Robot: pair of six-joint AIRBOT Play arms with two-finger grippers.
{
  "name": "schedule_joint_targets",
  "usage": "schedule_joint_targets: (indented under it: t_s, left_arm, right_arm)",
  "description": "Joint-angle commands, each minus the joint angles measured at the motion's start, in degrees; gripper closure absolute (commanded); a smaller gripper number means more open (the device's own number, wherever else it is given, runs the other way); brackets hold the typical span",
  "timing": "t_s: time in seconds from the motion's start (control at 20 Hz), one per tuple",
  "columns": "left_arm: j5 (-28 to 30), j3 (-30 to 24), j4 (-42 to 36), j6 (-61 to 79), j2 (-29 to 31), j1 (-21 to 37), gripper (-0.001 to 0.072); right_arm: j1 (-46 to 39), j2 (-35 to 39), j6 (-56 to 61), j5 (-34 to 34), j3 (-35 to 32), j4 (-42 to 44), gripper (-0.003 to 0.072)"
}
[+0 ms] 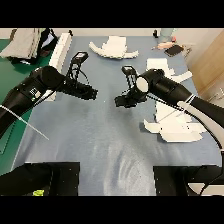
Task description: Fold the box.
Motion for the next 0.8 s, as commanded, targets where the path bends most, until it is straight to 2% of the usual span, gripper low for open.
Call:
schedule_joint_targets:
  t_s: [0.0, 0.5, 0.75]
  left_arm:
    - [0.0, 0.0, 0.0, 0.0, 0.0, 0.0, 0.0691]
    - [0.0, 0.0, 0.0, 0.0, 0.0, 0.0, 0.0692]
    - [0.0, 0.0, 0.0, 0.0, 0.0, 0.0, 0.0691]
  right_arm:
    - [0.0, 0.0, 0.0, 0.0, 0.0, 0.0, 0.0686]
    - [0.0, 0.0, 0.1, -0.1, 0.0, 0.0, 0.0686]
    - [0.0, 0.0, 1.7, -7.2, 0.0, 0.3, 0.0686]
